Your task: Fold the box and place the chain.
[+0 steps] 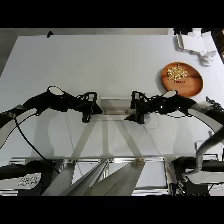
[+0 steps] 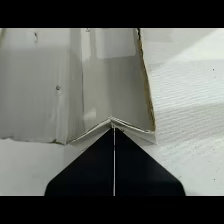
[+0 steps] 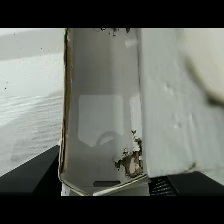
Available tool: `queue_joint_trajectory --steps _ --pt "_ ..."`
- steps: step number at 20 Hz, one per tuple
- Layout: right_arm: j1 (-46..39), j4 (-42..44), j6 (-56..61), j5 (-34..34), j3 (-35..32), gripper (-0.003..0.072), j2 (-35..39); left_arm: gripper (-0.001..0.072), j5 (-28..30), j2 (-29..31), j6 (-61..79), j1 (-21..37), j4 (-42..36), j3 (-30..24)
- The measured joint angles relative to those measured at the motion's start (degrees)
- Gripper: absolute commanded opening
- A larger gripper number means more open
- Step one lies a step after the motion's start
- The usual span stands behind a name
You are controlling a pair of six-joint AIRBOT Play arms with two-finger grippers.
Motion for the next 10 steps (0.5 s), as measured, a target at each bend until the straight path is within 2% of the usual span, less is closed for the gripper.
queue_joint_trajectory --steps 6,10 --pt "0.00 -0.13 0.00 0.00 0.00 0.0448 0.00 0.0012 -0.55 4.81 -8.59 3.56 2.23 0.00" --pt "0.00 -0.15 0.00 0.00 -0.02 0.0448 0.00 0.0009 -2.14 12.09 -20.76 7.85 8.39 0.00"
